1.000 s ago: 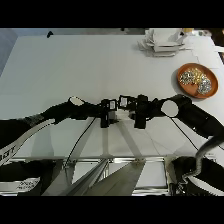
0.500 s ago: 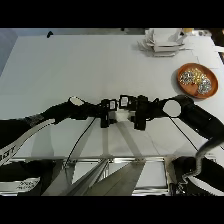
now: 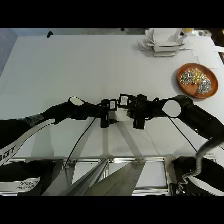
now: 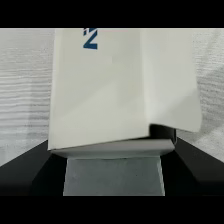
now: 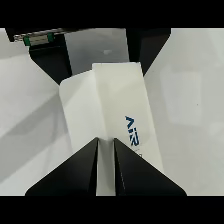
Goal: Fold the box and place the chain.
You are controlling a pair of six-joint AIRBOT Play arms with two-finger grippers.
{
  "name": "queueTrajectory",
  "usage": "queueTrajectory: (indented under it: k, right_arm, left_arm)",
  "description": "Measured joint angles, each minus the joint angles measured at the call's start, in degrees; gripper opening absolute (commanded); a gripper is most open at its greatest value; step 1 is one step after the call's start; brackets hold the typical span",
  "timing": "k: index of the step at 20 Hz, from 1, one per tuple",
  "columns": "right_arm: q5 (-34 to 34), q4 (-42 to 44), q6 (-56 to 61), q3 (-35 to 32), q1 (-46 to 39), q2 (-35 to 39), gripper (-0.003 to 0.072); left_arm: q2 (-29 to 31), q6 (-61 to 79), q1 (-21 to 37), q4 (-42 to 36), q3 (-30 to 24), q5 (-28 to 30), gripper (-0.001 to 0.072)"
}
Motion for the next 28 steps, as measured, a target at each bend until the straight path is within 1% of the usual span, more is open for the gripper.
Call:
queueTrajectory:
  k: [1, 4, 20, 28]
  right_arm:
    - [-0.15, -0.20, -0.11, 0.00, 0.00, -0.24, 0.0057]
    - [-0.37, -1.16, -0.28, 0.00, 0.02, -0.61, 0.0037]
    - [-2.29, -2.93, -0.31, 0.02, 0.04, 0.13, 0.0036]
    - [-2.67, -2.80, 0.33, 0.02, 0.04, -0.81, 0.0036]
  left_arm:
    - [0.00, 0.00, 0.00, -0.04, 0.00, 0.00, 0.0016]
    - [0.00, 0.00, 0.00, -0.07, 0.00, 0.02, 0.0016]
    - [0.00, 0.11, 0.02, -0.02, 0.00, 0.11, 0.0016]
    - [0.00, 0.04, 0.04, -0.04, 0.00, 0.17, 0.0016]
